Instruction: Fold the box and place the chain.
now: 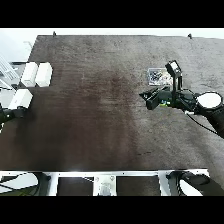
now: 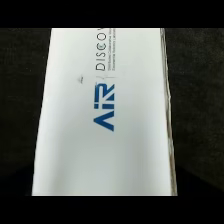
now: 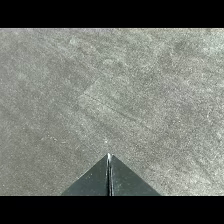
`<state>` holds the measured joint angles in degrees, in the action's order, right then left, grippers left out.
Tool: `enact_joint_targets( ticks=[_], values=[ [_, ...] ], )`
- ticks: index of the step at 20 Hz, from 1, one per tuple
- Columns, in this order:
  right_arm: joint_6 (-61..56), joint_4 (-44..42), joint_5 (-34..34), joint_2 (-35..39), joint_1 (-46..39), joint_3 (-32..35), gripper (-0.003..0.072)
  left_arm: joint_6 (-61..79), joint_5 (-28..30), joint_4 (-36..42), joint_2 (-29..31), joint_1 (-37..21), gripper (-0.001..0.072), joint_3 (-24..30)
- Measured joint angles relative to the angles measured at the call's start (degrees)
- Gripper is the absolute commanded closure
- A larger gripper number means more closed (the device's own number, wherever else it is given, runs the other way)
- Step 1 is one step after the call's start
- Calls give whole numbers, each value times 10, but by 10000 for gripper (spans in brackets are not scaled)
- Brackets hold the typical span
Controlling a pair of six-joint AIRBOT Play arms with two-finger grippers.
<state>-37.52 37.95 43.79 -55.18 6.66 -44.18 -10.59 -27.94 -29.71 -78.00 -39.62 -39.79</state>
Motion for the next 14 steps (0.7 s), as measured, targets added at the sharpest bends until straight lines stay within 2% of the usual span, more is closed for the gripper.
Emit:
enact_joint_targets(
  ticks=[2, 3, 4, 5, 6, 7, 8, 9, 12, 14],
  values=[
    [0, 0, -4, 0, 0, 0, 674, 5, -1, 8, -3, 0, 686, 0],
    [0, 0, -5, 0, 0, 0, 674, 6, 0, 9, -4, 0, 570, 0],
    [0, 0, -6, 0, 0, 0, 674, 8, 0, 12, -5, 0, 212, 0],
    [0, 0, -7, 0, 0, 0, 674, 8, 2, 13, -5, 0, -2, -1],
    [0, 0, -8, 0, 0, 0, 673, 8, 2, 12, -6, 0, -6, 0],
    [0, 0, -8, 0, 0, 0, 625, 9, 3, 13, -6, 0, -4, -1],
    [0, 0, -8, 0, 0, 0, 477, 9, 7, 14, -6, 0, -4, -1],
    [0, 0, -8, 0, 0, 0, 370, 9, 8, 14, -5, 0, -5, -1],
    [0, 0, -9, 0, 0, 0, 330, 8, 10, 12, 5, 0, -11, -1],
    [0, 0, -9, 0, 0, 0, 193, -10, 7, -10, 25, 0, -11, -1]
  ],
)
